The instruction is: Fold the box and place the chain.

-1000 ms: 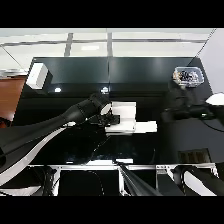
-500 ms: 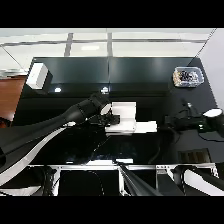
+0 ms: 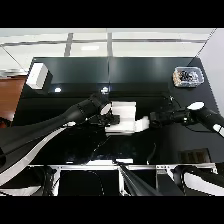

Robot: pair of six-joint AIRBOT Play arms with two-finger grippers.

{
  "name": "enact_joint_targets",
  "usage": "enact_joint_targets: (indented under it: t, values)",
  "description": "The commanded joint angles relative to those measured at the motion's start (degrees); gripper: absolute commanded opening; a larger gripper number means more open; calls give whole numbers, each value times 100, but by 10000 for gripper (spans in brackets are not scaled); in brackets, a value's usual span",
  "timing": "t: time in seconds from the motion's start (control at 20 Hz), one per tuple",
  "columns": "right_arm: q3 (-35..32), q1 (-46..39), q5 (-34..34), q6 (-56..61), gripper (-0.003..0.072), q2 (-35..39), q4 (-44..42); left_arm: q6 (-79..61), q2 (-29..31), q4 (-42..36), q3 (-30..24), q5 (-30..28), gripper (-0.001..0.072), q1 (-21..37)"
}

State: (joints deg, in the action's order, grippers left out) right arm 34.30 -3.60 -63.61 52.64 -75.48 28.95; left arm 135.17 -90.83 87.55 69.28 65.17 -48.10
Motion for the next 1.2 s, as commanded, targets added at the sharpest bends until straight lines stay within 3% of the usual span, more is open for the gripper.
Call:
enact_joint_targets:
  t: [0.0,0.25,0.35,0.65,0.85,1.15]
  values:
    - [326,85,-507,-199,611,-24,-70,-2,-2,0,4,4,25,0]
    - [435,352,-796,-188,609,-24,-101,-2,-2,0,4,4,25,0]
    - [435,616,-667,-24,479,-24,-101,-2,-2,0,4,4,24,0]
    - [592,1335,-199,903,474,-24,444,-2,-2,0,4,57,25,0]
    - [1032,1965,262,2153,473,-24,1565,-2,-2,0,4,98,24,0]
    - [1840,3335,361,5084,473,-26,4590,0,-2,0,4,111,25,0]
